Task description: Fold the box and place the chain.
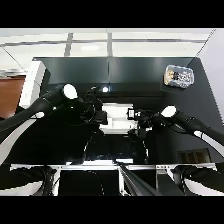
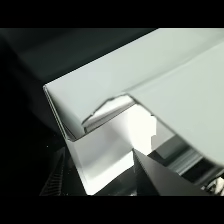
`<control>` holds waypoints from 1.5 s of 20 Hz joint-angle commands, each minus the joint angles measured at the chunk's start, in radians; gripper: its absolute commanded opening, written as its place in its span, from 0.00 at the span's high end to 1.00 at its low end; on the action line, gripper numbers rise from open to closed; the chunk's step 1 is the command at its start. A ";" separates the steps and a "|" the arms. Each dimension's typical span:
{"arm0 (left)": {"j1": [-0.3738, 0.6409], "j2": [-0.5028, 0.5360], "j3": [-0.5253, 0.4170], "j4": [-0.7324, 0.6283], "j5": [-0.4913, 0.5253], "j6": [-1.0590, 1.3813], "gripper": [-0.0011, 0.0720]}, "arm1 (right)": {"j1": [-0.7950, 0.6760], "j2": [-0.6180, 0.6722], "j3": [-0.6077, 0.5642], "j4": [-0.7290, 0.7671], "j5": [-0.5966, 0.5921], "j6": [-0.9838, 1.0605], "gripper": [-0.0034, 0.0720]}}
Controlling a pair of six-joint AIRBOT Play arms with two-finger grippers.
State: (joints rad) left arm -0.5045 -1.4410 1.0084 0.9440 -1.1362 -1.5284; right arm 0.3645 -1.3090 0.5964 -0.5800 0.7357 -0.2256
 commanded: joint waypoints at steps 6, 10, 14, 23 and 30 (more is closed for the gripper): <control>-0.126 -0.001 0.036 0.223 0.040 -0.277 0.44 | 0.001 0.000 0.000 0.000 0.000 0.000 0.66; -0.168 -0.002 0.051 0.330 0.039 -0.382 0.44 | 0.001 0.000 0.000 0.000 0.000 0.000 0.66; -0.203 -0.022 0.056 0.375 0.035 -0.437 0.53 | 0.001 0.000 0.000 0.000 0.000 0.000 0.66; -0.235 -0.071 0.108 0.488 0.010 -0.618 0.53 | 0.001 0.000 0.000 0.000 0.000 0.000 0.66; -0.283 -0.132 0.153 0.521 0.002 -0.681 0.53 | 0.001 0.000 0.000 0.000 0.000 0.000 0.66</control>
